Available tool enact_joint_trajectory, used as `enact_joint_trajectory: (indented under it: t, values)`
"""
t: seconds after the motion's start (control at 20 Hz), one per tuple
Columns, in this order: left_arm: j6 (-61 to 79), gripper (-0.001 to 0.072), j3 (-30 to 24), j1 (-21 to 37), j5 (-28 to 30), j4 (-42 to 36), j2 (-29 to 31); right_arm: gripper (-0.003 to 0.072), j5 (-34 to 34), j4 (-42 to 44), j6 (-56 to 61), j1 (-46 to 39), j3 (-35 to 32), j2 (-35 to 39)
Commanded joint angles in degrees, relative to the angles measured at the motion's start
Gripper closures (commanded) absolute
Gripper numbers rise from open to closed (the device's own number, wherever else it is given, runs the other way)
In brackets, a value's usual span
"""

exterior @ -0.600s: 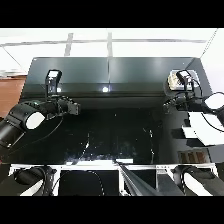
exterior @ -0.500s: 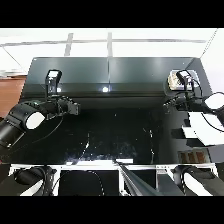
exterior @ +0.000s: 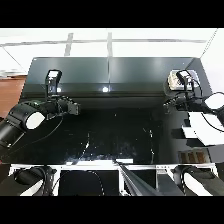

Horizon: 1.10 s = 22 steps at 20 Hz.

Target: Fold the box and place the chain.

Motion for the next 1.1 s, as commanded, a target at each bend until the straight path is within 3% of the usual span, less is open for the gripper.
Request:
enact_joint_trajectory:
  t: [0.0,0.2,0.3,0.4,0.6,0.65,0.7,0.75,0.9,1.05]
  values:
    - [0.02,0.0684,-0.02,-0.04,0.02,0.00,0.04,0.0671,0.07,1.33,0.04,0.07,-0.02,0.02]
    - [0.02,0.0684,-0.02,-0.04,1.07,-0.17,0.04,0.0671,-1.05,8.85,0.00,0.07,-0.02,0.02]
    - [0.02,0.0684,-0.02,-0.04,2.91,-0.15,-0.02,0.0645,-8.66,10.99,0.09,0.31,-0.07,0.00]
    - [0.02,0.0685,-0.17,-0.02,5.68,0.13,-0.46,-0.0021,-15.10,10.56,2.29,0.24,-0.04,-0.02]
    - [0.00,0.0684,-0.17,-0.07,7.54,-0.20,-0.74,-0.0018,-22.64,-2.91,11.10,-8.13,1.73,-0.37]
    - [0.00,0.0634,-0.20,-0.15,7.54,-0.15,-0.76,-0.0018,-22.29,-5.77,12.70,-12.98,3.39,-1.07]
    - [0.00,0.0362,-0.20,-0.15,7.54,-0.11,-0.76,-0.0018,-21.20,-7.02,13.14,-18.03,5.40,-2.19]
    - [0.02,-0.0001,-0.20,-0.15,7.54,-0.09,-0.76,-0.0017,-19.52,-6.95,13.14,-23.89,7.82,-3.78]
    - [0.00,0.0004,-0.20,-0.04,6.45,-0.11,-0.76,-0.0018,-13.84,-6.95,13.33,-39.82,14.47,-9.94]
    - [0.00,0.0004,-0.20,-0.04,1.46,0.04,-0.76,-0.0018,-4.92,-6.23,20.22,-53.00,19.50,-16.26]
